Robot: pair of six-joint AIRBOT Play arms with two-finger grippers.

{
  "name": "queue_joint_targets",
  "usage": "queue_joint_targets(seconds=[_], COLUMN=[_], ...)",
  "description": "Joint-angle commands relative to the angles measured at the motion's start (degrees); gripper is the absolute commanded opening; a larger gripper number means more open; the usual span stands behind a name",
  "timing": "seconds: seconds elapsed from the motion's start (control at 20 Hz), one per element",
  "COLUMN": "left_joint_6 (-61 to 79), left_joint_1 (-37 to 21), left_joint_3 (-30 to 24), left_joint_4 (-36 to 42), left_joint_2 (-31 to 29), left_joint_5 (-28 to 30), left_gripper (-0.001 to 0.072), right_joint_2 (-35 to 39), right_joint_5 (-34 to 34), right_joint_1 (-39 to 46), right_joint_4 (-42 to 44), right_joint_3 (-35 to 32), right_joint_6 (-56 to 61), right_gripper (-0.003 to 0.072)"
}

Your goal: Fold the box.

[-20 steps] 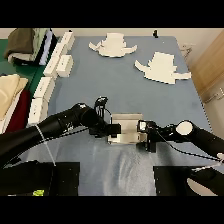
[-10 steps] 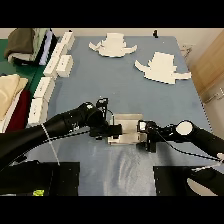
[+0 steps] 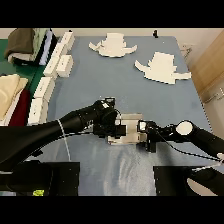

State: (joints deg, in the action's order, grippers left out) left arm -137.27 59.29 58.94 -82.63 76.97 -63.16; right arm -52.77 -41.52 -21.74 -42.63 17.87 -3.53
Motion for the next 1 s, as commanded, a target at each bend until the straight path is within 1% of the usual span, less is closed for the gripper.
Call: queue_joint_targets(seconds=[0.0,0.2,0.25,0.3,0.5,0.55,0.6,0.7,0.8,0.95], left_joint_6=[-0.81,-0.72,-0.7,-0.55,1.51,1.66,1.68,2.99,3.34,3.37], left_joint_1=[0.76,1.46,1.44,1.44,1.33,1.05,0.63,-0.48,-0.81,-0.92], left_joint_3=[1.92,2.95,3.39,3.82,5.44,5.97,6.51,6.71,6.71,6.71], left_joint_4=[-2.03,-1.14,-0.72,-0.48,0.66,0.76,1.36,3.08,3.13,3.41], left_joint_2=[2.03,2.49,2.49,2.49,2.47,2.43,2.43,2.36,2.38,2.38], left_joint_5=[-2.19,-2.4,-2.43,-2.43,-3.54,-4.76,-5.88,-6.78,-7.78,-7.39], left_gripper=[0.0348,0.035,0.0373,0.0379,0.038,0.0407,0.0567,0.0568,0.0568,0.0566], right_joint_2=[0.0,-0.02,-0.02,0.0,0.0,-0.02,-0.02,0.0,-0.02,-0.02], right_joint_5=[0.02,0.0,0.0,0.02,0.0,0.0,0.0,0.02,0.02,0.0], right_joint_1=[-0.04,-0.04,-0.04,-0.04,-0.04,-0.04,-0.04,-0.04,-0.04,-0.04], right_joint_4=[0.0,0.0,0.0,0.0,0.0,0.0,0.0,0.0,0.0,0.0], right_joint_3=[-0.02,-0.02,-0.02,-0.02,-0.02,-0.02,-0.02,-0.02,-0.02,-0.02], right_joint_6=[0.0,0.0,0.0,0.0,0.0,0.0,0.0,0.0,0.0,0.0], right_gripper=[0.052,0.052,0.052,0.052,0.052,0.052,0.052,0.052,0.052,0.052])
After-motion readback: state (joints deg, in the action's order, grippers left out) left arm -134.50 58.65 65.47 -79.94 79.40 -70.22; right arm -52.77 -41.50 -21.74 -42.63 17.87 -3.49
